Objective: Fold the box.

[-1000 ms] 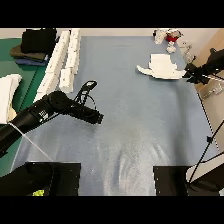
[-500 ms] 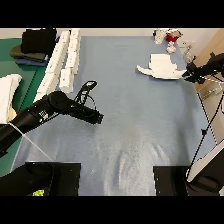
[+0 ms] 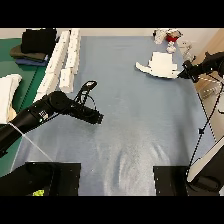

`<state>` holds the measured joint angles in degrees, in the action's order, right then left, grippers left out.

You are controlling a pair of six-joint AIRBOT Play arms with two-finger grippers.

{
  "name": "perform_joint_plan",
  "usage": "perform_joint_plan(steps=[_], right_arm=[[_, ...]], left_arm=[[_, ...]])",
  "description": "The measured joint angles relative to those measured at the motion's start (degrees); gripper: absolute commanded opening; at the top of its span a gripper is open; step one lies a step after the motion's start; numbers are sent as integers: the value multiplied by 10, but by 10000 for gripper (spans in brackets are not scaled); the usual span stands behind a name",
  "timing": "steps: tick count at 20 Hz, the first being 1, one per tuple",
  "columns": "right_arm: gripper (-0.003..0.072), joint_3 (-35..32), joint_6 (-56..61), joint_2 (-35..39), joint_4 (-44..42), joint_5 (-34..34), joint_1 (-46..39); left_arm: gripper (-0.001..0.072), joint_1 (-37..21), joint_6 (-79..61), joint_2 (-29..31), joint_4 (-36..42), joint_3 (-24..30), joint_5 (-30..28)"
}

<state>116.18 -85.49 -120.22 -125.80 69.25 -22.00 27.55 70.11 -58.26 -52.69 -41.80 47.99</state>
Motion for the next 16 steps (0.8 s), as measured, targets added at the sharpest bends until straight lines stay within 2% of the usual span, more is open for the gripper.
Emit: perform_joint_plan(steps=[4,7,10,16], right_arm=[[1,-27,-36,41,-7,25,3],[1,-93,-57,104,-10,29,9],[1,-215,-80,189,-9,27,18],[1,-530,-110,423,-7,-9,41]], left_arm=[[12,0,0,0,0,0,0],[12,0,0,0,0,0,0],[12,0,0,0,0,0,0],[12,0,0,0,0,0,0]])
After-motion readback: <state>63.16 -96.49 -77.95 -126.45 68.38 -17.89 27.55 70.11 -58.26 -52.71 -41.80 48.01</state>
